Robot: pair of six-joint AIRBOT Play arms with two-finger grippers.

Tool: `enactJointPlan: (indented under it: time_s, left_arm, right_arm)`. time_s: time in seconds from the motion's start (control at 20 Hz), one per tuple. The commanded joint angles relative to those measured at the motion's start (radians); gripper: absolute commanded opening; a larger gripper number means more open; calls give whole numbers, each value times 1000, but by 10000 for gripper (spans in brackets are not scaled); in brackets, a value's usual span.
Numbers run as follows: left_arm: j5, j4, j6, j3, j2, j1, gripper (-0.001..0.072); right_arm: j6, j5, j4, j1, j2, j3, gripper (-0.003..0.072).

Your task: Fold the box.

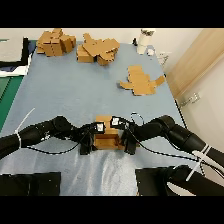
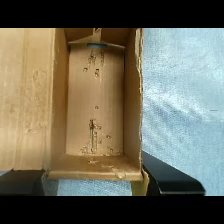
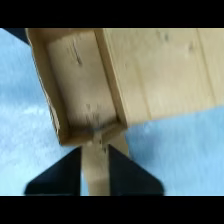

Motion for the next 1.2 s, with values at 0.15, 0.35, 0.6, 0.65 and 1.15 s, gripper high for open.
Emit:
enactJointPlan:
  time_s: [0.15,0.35,0.6,0.65,1.15]
  left_arm:
    - [0,1,2,0,0,0,460]
    - [0,1,2,0,0,0,460]
    - [0,1,2,0,0,0,461]
    - [0,1,2,0,0,0,461]
    - [0,1,2,0,0,0,461]
  right_arm:
    - [739,-178,-506,-3,91,41,5]
    - [1077,-237,-621,-88,103,53,4]
    - [969,-155,-233,-204,36,-36,4]
    - [929,-116,-152,-203,28,-51,4]
    - [817,54,76,-194,-36,-75,3]
